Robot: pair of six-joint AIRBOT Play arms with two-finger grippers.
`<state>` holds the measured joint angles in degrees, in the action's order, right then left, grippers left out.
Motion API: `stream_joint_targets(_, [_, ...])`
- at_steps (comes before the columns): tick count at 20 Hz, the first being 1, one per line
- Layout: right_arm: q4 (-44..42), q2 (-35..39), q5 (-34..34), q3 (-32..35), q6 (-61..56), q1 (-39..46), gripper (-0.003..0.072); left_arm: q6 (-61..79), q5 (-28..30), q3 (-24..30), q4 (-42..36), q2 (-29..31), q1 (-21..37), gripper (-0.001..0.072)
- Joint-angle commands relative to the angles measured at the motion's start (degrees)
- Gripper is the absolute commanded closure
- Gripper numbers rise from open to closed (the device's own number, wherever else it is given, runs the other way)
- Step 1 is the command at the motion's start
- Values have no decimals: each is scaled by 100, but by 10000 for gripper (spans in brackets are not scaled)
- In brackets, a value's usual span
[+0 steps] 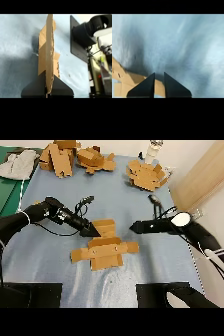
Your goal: Fold the box.
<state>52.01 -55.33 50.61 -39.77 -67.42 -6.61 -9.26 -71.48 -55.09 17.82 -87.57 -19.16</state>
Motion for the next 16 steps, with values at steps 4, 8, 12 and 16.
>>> stream_joint_targets(4, [380,623,551,-354,-903,116,503,1364,514,37,-142,291,-264,698])
stream_joint_targets(8, [374,623,717,-341,-957,111,550,1945,638,61,-232,291,-267,698])
stream_joint_targets(12, [820,625,634,-339,-984,-168,602,2522,798,505,-503,291,-269,698])
stream_joint_targets(16, [1130,608,-243,-262,-1211,-841,664,2551,955,737,-437,291,-332,698])
